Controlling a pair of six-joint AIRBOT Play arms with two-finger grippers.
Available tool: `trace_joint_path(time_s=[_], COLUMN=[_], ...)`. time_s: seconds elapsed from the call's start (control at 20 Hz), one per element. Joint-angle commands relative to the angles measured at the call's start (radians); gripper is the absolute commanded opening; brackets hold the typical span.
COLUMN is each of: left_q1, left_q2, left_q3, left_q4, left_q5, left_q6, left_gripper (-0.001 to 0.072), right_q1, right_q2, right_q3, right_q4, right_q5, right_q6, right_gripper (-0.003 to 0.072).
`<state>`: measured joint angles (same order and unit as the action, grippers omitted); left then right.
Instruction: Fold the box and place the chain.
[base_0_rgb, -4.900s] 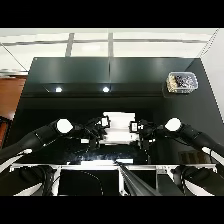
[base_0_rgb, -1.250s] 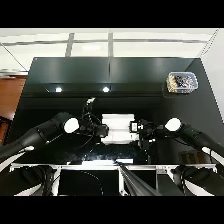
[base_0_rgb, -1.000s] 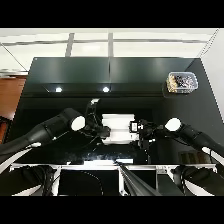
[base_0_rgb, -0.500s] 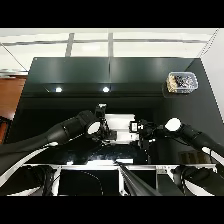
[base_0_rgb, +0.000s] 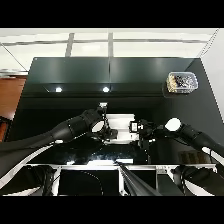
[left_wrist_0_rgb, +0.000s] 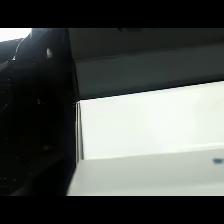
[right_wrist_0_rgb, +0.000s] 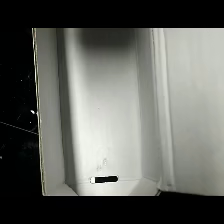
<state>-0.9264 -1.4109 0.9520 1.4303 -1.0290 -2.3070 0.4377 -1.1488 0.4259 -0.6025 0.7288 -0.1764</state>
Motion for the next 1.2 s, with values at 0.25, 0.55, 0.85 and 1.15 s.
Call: trace_joint_path(time_s=[0.25,0.55,0.85,1.15], left_q1=[0.001,0.001,0.001,0.000], left_q2=[-0.010,-0.010,-0.022,-0.032], left_q3=[0.010,0.036,0.037,0.037], left_q4=[-0.003,0.000,0.001,-0.002], left_q5=[-0.001,-0.005,-0.005,-0.027], left_q6=[-0.002,-0.002,-0.002,-0.002], left_gripper=[0.0025,0.0461,0.0461,0.0135], right_q1=[0.001,0.001,0.001,0.001], right_q2=[0.000,0.000,0.000,0.000], right_q3=[0.000,0.000,0.000,0.000], right_q4=[0.000,0.000,0.000,0.000], right_q5=[0.000,0.000,0.000,0.000], right_q6=[0.000,0.000,0.000,0.000], right_gripper=[0.0312,0.0312,0.0313,0.0312])
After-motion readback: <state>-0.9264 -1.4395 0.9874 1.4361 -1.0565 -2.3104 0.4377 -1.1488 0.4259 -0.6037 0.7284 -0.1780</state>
